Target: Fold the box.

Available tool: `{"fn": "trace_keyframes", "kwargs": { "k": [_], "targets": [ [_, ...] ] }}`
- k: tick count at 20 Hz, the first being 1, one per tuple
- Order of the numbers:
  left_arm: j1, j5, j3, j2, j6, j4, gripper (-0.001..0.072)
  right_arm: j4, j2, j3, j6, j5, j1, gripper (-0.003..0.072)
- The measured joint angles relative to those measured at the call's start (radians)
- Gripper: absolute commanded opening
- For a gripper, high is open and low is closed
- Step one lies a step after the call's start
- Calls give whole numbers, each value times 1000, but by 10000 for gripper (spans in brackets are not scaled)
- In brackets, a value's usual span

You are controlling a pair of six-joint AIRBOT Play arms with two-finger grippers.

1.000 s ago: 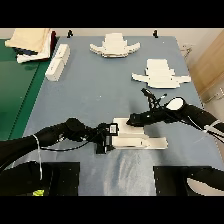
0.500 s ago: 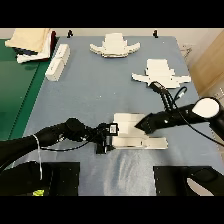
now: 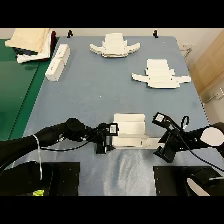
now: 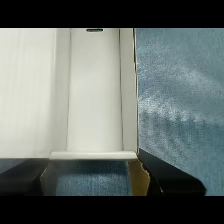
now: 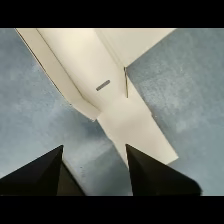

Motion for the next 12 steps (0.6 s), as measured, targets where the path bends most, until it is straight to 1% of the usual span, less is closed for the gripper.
{"fn": "trace_keyframes", "kwargs": {
  "k": [2, 4, 7, 8, 10, 11, 12],
  "targets": [
    [0, 0, 0, 0, 0, 0, 594, -38, 5, -29, -105, -76, 0, 613],
    [0, 0, 0, 0, 0, 0, 594, -39, -3, -48, -215, -156, 0, 613],
    [0, 0, 0, 0, 0, 0, 594, 11, -37, -62, -346, -237, 0, 610],
    [0, 0, 0, 0, 0, 0, 594, 29, -51, -64, -380, -254, 0, 590],
    [0, 0, 0, 0, 0, 0, 594, 67, -78, -67, -444, -283, 1, 584],
    [0, 0, 0, 0, 0, 0, 594, 91, -91, -68, -474, -294, 1, 533],
    [0, 1, 0, 0, 0, 0, 594, 111, -101, -69, -499, -301, 3, 434]
  ]
}}
